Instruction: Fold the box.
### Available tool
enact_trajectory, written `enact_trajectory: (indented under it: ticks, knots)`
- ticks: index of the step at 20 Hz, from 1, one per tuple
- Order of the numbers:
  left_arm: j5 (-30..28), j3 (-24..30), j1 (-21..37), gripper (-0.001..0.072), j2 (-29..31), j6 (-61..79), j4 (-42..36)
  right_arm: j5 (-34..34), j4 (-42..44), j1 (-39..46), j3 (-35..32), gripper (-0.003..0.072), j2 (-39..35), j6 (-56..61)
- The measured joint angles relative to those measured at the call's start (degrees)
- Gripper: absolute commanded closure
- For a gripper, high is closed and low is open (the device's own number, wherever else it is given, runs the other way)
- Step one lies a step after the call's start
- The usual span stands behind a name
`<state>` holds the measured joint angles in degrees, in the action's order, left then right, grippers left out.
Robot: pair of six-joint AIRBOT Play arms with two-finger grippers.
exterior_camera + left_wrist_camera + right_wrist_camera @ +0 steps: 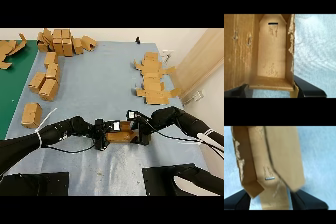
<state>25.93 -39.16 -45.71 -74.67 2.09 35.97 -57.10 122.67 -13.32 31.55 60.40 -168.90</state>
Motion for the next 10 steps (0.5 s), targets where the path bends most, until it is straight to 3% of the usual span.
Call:
enact_trajectory:
  ticks: [6,10]
  knots:
    - [0.0,0.0,0.0,0.0228,0.0,0.0,0.0,-3.7,-0.9,4.4,0.0,-0.0025,-5.0,1.4]
    - [0.0,0.0,0.0,0.0228,0.0,0.0,0.0,-6.9,-0.8,5.6,0.0,-0.0025,-8.7,15.2]
